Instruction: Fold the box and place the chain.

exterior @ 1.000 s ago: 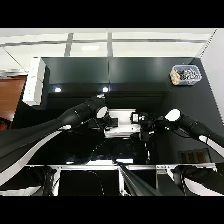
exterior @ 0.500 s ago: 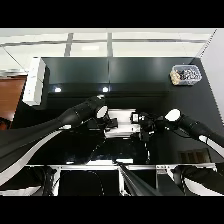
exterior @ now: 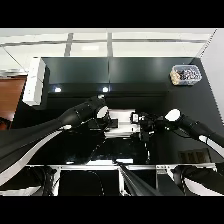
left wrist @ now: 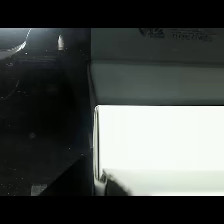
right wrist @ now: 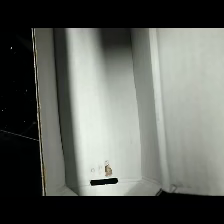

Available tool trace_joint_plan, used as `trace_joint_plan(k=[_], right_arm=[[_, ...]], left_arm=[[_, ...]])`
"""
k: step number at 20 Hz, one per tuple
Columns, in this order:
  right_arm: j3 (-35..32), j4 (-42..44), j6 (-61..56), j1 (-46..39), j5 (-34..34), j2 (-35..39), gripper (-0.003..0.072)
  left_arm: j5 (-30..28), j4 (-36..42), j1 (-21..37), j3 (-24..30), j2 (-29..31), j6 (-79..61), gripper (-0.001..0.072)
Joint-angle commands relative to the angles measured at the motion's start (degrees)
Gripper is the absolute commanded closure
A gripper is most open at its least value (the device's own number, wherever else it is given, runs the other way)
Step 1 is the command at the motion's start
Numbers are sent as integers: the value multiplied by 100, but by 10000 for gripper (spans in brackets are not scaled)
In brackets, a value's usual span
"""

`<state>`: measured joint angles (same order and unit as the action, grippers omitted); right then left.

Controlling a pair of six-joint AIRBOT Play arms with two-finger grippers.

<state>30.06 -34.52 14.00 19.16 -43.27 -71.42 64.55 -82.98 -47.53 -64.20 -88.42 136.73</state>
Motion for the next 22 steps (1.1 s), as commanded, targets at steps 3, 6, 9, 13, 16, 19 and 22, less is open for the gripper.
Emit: trace_joint_plan(k=[3,6,9,13,16,19,22], right_arm=[[-2,2,-2,0,0,4,552],[-2,2,-2,0,0,4,552],[-2,2,-2,0,0,4,552],[-2,2,-2,0,0,4,552],[-2,2,-2,0,-9,4,552],[-2,2,-4,0,13,4,507],[0,-48,-433,-9,-13,68,-29]], left_arm=[[-46,-15,7,0,-4,2,680],[-44,-11,7,0,-4,2,680],[-85,-11,4,0,-4,2,679],[-85,-9,7,0,-4,2,679],[-83,-11,7,0,-4,2,679],[-103,-13,7,0,-7,2,679],[-74,-13,7,0,-4,0,679]])
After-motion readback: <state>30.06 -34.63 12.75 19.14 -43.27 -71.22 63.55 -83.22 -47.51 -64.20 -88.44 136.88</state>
